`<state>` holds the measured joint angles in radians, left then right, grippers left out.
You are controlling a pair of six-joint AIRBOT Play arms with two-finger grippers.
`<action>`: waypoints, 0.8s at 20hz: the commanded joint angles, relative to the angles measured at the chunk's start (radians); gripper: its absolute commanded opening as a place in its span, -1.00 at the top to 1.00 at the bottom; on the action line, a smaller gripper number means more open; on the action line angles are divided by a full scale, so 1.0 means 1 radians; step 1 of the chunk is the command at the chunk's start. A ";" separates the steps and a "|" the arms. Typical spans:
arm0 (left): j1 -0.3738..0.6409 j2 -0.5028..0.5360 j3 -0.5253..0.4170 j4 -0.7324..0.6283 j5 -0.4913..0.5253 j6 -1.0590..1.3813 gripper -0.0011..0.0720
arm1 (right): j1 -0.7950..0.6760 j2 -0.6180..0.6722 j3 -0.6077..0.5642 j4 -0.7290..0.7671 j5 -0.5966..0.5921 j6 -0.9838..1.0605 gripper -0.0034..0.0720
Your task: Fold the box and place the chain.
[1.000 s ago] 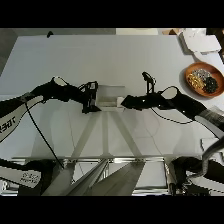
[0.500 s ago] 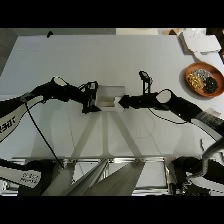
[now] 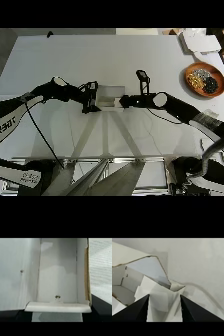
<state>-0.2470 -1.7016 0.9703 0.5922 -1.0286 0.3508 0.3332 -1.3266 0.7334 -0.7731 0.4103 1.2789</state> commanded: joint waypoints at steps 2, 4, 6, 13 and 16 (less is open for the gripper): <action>0.000 0.000 0.000 0.000 0.000 0.000 0.27 | 0.002 0.001 0.000 -0.094 -0.025 0.087 -0.11; 0.000 0.000 0.000 0.000 0.000 0.000 0.27 | 0.002 0.001 0.000 -0.093 -0.020 0.087 -0.11; 0.000 0.000 0.000 0.000 0.000 0.000 0.27 | 0.002 0.001 0.000 -0.095 -0.007 0.086 -0.11; 0.000 0.000 0.000 0.000 0.000 0.000 0.27 | 0.002 0.001 0.042 -0.095 0.060 0.087 -0.11; 0.000 0.000 0.000 0.000 0.000 0.000 0.27 | 0.005 0.001 0.049 -0.097 0.100 0.087 -0.08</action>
<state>-0.2470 -1.7016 0.9703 0.5922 -1.0286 0.3511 0.3355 -1.3266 0.7723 -0.8684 0.4706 1.3647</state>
